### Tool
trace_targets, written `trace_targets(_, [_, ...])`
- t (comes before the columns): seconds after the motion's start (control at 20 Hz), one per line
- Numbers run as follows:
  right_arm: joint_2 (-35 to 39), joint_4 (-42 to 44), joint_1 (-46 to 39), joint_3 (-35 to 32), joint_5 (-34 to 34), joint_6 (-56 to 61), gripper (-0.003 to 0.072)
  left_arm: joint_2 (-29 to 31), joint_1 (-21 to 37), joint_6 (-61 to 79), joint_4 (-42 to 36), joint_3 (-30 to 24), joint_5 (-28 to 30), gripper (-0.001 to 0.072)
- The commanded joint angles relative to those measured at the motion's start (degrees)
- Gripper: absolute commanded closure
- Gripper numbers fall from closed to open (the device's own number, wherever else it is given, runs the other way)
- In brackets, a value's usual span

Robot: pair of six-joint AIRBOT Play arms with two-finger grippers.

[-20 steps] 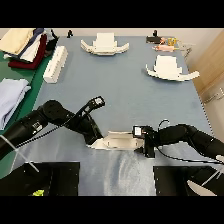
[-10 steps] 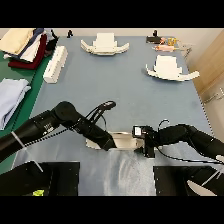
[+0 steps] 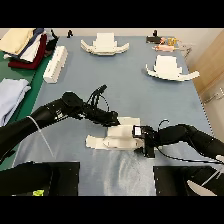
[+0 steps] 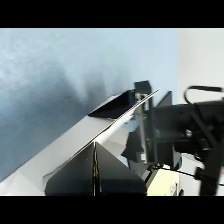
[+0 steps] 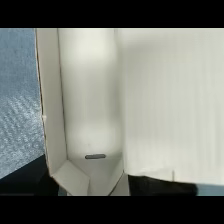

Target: Fold the box.

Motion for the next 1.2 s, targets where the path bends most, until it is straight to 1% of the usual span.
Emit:
trace_targets(0.0, [0.00, -0.02, -0.02, 0.07, 0.02, -0.04, 0.0175, -3.52, 1.25, -6.38, 5.68, 0.09, 0.52, 0.0696])
trace_targets(0.05, [0.02, -0.04, -0.02, 0.07, 0.02, -0.04, 0.0175, -4.44, 1.25, -7.80, 6.95, 0.09, 0.04, 0.0696])
trace_targets(0.35, [0.02, -0.02, -0.02, 0.07, 0.02, -0.04, 0.0175, -8.11, 1.25, -9.11, 7.91, 0.11, -2.38, 0.0696])
trace_targets(0.55, [0.00, -0.02, -0.02, 0.07, 0.04, -0.04, 0.0175, -8.31, 1.25, -8.96, 8.07, 0.11, -2.29, 0.0696])
trace_targets(0.7, [0.00, -0.02, -0.02, 0.07, 0.04, -0.04, 0.0175, -7.17, 1.88, -4.24, 7.96, 1.27, -3.72, 0.0696])
trace_targets(0.8, [0.02, -0.02, -0.02, 0.07, 0.04, -0.04, 0.0175, -3.28, 3.45, -0.63, 8.35, 2.99, -6.32, 0.0697])
trace_targets(0.9, [0.00, -0.04, -0.02, 0.07, 0.04, -0.04, 0.0176, 3.30, 5.84, 1.38, 10.51, 3.30, -6.99, 0.0697])
trace_targets(1.0, [0.00, -0.04, -0.02, 0.07, 0.04, -0.04, 0.0175, 11.72, 7.67, 5.18, 17.44, 3.30, -8.55, 0.0697])
trace_targets(1.1, [0.00, -0.02, -0.02, 0.07, 0.04, -0.04, 0.0175, 19.41, 7.76, 8.85, 24.61, 2.51, -11.34, 0.0697])
trace_targets(1.15, [0.00, -0.04, -0.02, 0.07, 0.04, -0.04, 0.0175, 22.71, 7.78, 12.41, 25.27, 1.31, -12.92, 0.0697])
